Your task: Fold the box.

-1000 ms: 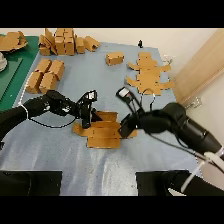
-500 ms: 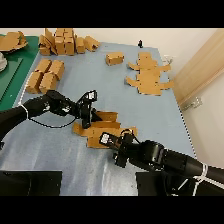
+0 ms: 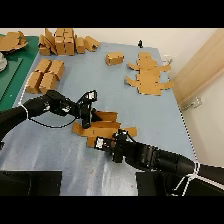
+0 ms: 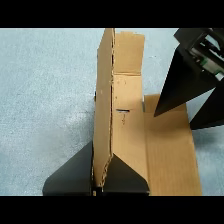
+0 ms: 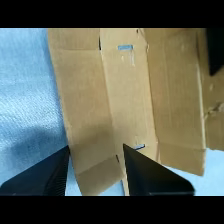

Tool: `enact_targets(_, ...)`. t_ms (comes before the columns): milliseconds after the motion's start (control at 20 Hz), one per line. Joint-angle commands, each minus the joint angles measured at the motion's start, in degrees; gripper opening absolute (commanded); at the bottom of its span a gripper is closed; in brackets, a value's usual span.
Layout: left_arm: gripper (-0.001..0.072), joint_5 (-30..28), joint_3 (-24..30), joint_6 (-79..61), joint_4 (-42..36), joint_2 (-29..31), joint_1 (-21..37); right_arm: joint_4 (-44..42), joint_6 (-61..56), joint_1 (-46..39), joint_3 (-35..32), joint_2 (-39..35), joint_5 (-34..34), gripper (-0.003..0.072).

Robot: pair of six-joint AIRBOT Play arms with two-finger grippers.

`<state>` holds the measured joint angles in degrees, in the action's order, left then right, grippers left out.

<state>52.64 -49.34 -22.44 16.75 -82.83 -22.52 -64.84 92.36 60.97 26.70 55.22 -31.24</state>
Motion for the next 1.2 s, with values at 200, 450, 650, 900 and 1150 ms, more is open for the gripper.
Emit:
enact_targets(200,0.0012,0.0,0.0,-0.02,0.02,-0.04,0.0,6.12,-2.97,0.07,0.15,0.09,1.25,0.0505)
enact_targets(450,0.0012,0.0,0.02,-0.02,0.02,-0.04,0.0,10.86,-2.8,0.04,0.26,0.07,-1.36,0.0507)
enact_targets(650,0.0012,0.0,0.0,-0.02,0.02,-0.04,0.0,10.27,-2.82,-1.79,1.7,0.07,-1.33,0.0717)
enact_targets(900,0.0013,0.0,0.0,-0.02,0.02,-0.04,0.0,-3.93,7.06,-9.46,1.73,0.07,4.76,0.0717)
enact_targets(1150,0.0012,0.0,0.0,-0.02,0.02,-0.04,0.0,-38.97,43.6,-18.29,1.62,-0.96,4.17,0.0717)
